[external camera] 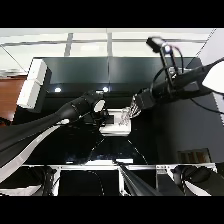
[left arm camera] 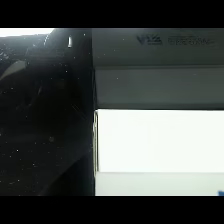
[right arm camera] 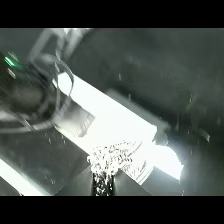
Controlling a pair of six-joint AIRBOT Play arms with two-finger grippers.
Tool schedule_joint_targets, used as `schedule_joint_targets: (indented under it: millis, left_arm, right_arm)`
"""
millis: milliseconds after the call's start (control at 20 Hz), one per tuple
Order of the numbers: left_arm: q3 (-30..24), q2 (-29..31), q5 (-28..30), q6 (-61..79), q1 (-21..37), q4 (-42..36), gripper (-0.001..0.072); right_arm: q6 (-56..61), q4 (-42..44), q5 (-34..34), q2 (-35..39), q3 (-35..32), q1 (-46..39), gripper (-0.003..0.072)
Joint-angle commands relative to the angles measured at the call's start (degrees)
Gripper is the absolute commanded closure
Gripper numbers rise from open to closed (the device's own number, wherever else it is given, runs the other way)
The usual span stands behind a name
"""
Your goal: Fold the box and place the chain.
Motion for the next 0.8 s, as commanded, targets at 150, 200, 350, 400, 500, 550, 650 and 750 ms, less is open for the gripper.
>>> schedule_joint_targets:
  millis: [150,200,350,400,500,550,650,750]
  left_arm:
    - [0.02,0.00,-0.02,0.00,0.04,0.02,0.0682]
    - [0.02,0.00,-0.02,0.00,0.04,0.02,0.0681]
    - [0.02,0.00,-0.02,0.00,0.04,0.02,0.0681]
    - [0.02,0.00,-0.02,0.00,0.04,0.02,0.0681]
    - [0.02,0.00,-0.02,0.00,0.04,0.00,0.0681]
    - [0.02,0.00,-0.04,0.00,0.04,0.00,0.0681]
    - [0.02,0.00,-0.02,0.00,0.04,0.02,0.0682]
    - [0.02,0.00,-0.02,0.00,0.04,0.02,0.0681]
  right_arm:
    - [0.70,7.34,-6.58,-0.07,-7.63,3.17,0.0674]
    - [0.70,7.72,-7.19,-0.07,-7.85,3.61,0.0674]
    - [0.48,8.79,-7.52,-0.04,-7.87,3.87,0.0674]
    - [0.37,9.01,-7.69,-0.04,-7.87,3.87,0.0674]
    - [0.37,9.03,-8.35,-0.04,-7.87,3.87,0.0674]
    - [0.37,9.07,-8.79,-0.04,-7.87,3.87,0.0674]
    - [0.37,9.05,-9.29,-0.04,-7.87,3.87,0.0674]
    - [0.33,9.01,-9.53,-0.04,-7.87,3.87,0.0674]
